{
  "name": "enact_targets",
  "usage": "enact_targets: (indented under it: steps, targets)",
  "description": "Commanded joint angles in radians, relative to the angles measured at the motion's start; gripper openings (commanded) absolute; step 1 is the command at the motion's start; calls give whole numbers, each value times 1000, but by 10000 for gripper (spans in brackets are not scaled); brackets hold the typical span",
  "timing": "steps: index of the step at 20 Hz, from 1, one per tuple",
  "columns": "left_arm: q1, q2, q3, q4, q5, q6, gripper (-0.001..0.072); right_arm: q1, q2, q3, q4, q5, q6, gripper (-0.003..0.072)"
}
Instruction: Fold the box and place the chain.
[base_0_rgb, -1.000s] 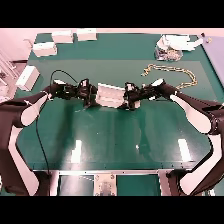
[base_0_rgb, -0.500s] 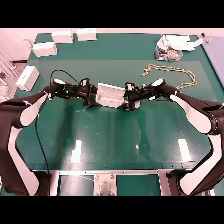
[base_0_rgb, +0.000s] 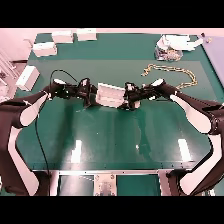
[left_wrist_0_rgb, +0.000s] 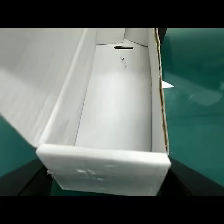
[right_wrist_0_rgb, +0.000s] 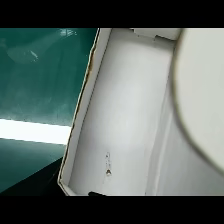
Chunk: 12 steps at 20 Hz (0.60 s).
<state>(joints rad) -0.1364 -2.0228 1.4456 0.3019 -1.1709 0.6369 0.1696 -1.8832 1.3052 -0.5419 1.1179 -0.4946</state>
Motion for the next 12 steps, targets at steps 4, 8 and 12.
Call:
enact_targets:
  steps: [4, 8, 12]
  targets:
    - [-1, 3, 4, 32, 39, -108, 720, 0, 0, 0, 0, 2, 0, 479]
    - [-1, 3, 24, 66, 41, -125, 720, 0, 0, 0, 0, 2, 0, 478]
    - [-1, 3, 24, 101, 37, -90, 720, 0, 0, 0, 0, 2, 0, 478]
